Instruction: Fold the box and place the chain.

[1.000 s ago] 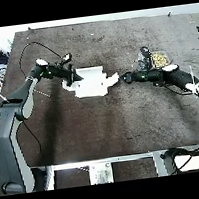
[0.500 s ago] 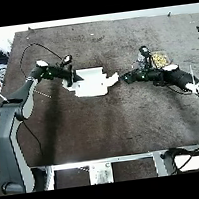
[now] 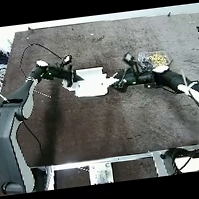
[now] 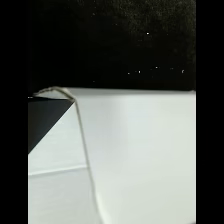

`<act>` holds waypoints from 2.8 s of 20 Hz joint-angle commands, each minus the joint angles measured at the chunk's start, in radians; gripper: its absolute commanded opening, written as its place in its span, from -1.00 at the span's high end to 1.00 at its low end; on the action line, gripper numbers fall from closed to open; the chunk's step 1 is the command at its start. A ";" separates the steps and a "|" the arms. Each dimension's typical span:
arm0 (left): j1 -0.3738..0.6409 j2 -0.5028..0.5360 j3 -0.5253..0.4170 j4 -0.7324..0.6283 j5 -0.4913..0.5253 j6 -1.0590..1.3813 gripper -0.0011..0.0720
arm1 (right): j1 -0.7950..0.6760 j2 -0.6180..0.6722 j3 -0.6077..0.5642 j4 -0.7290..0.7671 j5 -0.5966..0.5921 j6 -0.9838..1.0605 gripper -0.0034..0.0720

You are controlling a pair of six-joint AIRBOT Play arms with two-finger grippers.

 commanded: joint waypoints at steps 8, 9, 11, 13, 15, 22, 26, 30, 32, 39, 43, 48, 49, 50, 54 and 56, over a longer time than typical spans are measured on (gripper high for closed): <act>0.001 0.000 0.000 -0.005 0.001 0.001 0.94 | 0.202 -0.187 0.219 -0.443 -0.052 0.090 -0.74; 0.001 0.000 0.000 -0.005 0.001 0.001 0.94 | 0.210 -0.195 0.219 -0.450 -0.071 0.090 -0.74; 0.001 0.000 0.000 -0.005 0.001 0.001 0.94 | 0.222 -0.203 0.219 -0.472 -0.098 0.090 -0.95; 0.001 0.000 0.000 -0.005 0.001 0.000 0.94 | 0.223 -0.204 0.219 -0.474 -0.128 0.102 -0.95; 0.001 0.000 0.000 -0.005 0.002 0.001 0.94 | 0.223 -0.204 0.219 -0.474 -0.190 0.124 -0.95; 0.001 0.000 0.000 -0.005 0.002 0.001 0.94 | 0.214 -0.164 0.219 -0.434 -0.254 0.162 -0.95; 0.001 0.000 0.000 -0.005 0.002 0.001 0.94 | 0.178 -0.149 0.227 -0.417 -0.248 0.162 -0.95; 0.001 0.000 0.000 -0.005 0.002 0.001 0.94 | 0.171 -0.153 0.282 -0.411 -0.229 0.133 -0.95; 0.001 0.000 0.000 -0.005 0.002 0.001 0.94 | 0.164 -0.184 0.337 -0.412 -0.174 0.133 -0.95; 0.001 0.000 0.000 -0.005 0.001 0.001 0.94 | 0.130 -0.253 0.416 -0.426 -0.075 0.106 -0.96; 0.001 0.000 0.000 -0.005 0.001 0.000 0.94 | 0.109 -0.261 0.416 -0.418 -0.068 0.104 -0.96; 0.001 0.000 0.000 -0.005 0.001 0.000 0.94 | 0.108 -0.303 0.459 -0.388 0.021 0.063 -0.95; 0.001 0.000 0.000 -0.005 0.001 0.001 0.94 | 0.108 -0.319 0.479 -0.388 0.035 0.062 -0.95; 0.001 0.000 0.000 -0.005 0.001 0.000 0.94 | 0.107 -0.338 0.503 -0.388 0.059 0.061 -0.95; 0.001 0.000 0.000 -0.005 0.001 0.000 0.94 | 0.082 -0.429 0.609 -0.380 0.196 0.063 -0.95; 0.001 0.000 0.000 -0.005 0.001 0.001 0.94 | 0.061 -0.467 0.639 -0.360 0.247 0.063 -0.95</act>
